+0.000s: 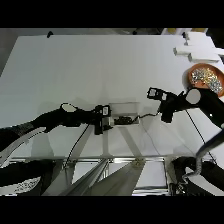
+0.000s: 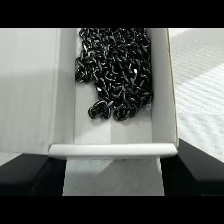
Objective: Fold the box and place the chain.
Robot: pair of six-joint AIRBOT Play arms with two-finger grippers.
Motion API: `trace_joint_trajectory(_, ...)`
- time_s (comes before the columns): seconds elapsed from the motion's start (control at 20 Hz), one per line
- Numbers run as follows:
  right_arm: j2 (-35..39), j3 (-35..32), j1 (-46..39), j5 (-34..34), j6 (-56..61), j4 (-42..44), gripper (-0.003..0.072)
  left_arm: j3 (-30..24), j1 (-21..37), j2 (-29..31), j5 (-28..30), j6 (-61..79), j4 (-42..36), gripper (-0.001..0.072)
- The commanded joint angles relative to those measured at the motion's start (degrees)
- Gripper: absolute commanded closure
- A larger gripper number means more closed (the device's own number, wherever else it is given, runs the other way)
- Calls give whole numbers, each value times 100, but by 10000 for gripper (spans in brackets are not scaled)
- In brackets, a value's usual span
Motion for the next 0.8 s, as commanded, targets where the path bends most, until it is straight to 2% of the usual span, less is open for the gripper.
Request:
trace_joint_trajectory(0.0,452,4,0,87,-2,326,670,0,2,4,2,2,2,621)
trace_joint_trajectory(0.15,382,-13,0,85,-361,636,668,0,2,4,-15,2,2,621)
trace_joint_trajectory(0.2,267,-13,0,44,-474,632,623,0,2,4,-17,2,2,621)
trace_joint_trajectory(0.25,103,-13,0,-48,-472,595,478,0,2,4,-17,2,2,621)
trace_joint_trajectory(0.3,-61,-13,0,-125,-472,555,397,0,2,4,-15,2,2,621)
trace_joint_trajectory(0.55,-691,-15,2,-358,-474,525,403,0,2,4,-17,2,2,621)
trace_joint_trajectory(0.65,-839,-15,0,-354,-472,525,465,0,2,4,-17,2,2,621)
trace_joint_trajectory(0.75,-935,-15,0,-332,-472,509,469,0,2,4,-17,2,2,621)
